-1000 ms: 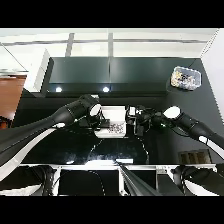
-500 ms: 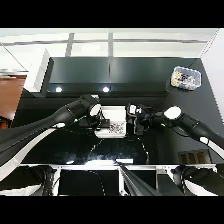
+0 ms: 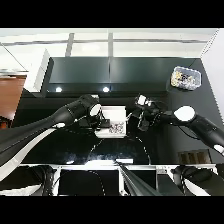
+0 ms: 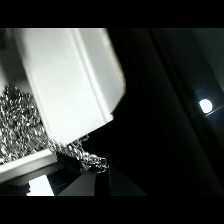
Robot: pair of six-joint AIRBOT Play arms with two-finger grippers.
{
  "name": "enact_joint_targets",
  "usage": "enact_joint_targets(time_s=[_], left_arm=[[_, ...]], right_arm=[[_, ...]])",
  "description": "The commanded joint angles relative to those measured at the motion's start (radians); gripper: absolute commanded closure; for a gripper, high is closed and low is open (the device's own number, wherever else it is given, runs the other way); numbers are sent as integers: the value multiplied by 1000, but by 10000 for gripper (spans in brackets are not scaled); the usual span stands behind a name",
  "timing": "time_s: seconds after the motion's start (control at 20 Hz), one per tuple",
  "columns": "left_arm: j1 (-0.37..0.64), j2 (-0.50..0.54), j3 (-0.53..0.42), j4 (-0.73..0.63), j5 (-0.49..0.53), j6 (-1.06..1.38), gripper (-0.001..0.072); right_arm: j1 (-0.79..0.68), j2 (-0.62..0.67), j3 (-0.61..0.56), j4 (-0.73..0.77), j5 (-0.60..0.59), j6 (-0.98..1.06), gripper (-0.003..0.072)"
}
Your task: Fold the box and place the chain.
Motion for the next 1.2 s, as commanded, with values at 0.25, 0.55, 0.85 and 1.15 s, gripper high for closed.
enact_joint_targets(time_s=[0.25,0.55,0.85,1.15], left_arm=[[-1,0,1,0,-1,0,677],[-1,0,1,0,-1,0,677],[-1,0,1,1,5,0,677],[-1,0,1,0,2,0,677]], right_arm=[[-9,166,100,29,256,411,674],[-1,163,157,248,297,491,674],[85,46,60,211,219,567,666],[37,47,76,66,250,640,390]])
